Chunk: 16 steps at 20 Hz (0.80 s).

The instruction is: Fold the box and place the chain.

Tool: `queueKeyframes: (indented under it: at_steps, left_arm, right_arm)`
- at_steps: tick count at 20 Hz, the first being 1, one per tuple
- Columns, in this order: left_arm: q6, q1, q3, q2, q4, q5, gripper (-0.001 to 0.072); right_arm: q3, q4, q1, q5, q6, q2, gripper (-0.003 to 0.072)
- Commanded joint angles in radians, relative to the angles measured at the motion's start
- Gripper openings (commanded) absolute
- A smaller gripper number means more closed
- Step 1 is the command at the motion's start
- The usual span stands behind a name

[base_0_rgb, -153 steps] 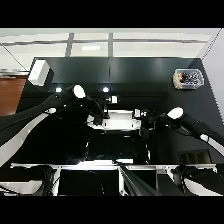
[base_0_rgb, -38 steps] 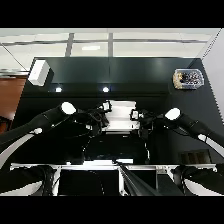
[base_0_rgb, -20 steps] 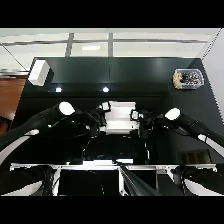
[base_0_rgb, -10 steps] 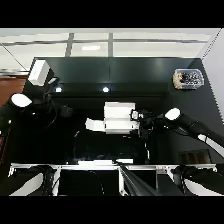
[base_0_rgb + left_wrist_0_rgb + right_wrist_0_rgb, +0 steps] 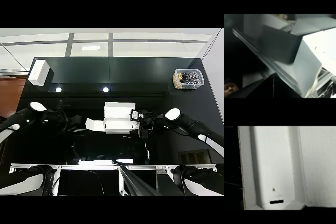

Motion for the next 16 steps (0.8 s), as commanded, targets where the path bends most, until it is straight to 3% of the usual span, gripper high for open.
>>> queueKeyframes:
  at_steps: [1,2,5,7,8,9,16]
  left_arm:
    - [0.107,-0.116,0.014,-0.06,-0.127,0.066,0.0029]
    - [0.15,-0.128,0.021,-0.062,-0.137,0.063,0.0031]
    - [0.214,-0.13,0.052,-0.061,-0.134,0.046,0.0154]
    - [0.223,-0.115,0.085,-0.061,-0.13,0.018,0.0513]
    - [0.223,-0.103,0.102,-0.061,-0.13,-0.003,0.0646]
    - [0.223,-0.089,0.12,-0.061,-0.13,-0.026,0.0675]
    - [0.248,-0.106,0.201,-0.061,-0.132,-0.179,0.0673]
  right_arm:
    - [0.0,0.0,0.001,0.0,0.0,0.0,0.0127]
    - [0.0,0.0,0.001,0.0,0.0,0.0,0.0127]
    - [0.0,0.0,0.001,0.0,0.0,0.0,0.0128]
    - [0.0,0.0,0.001,0.0,0.0,0.0,0.0127]
    - [0.0,0.0,0.001,0.0,0.0,0.0,0.0127]
    - [0.0,0.0,0.001,0.0,0.0,0.0,0.0128]
    - [0.0,0.0,0.001,0.0,0.0,0.0,0.0127]
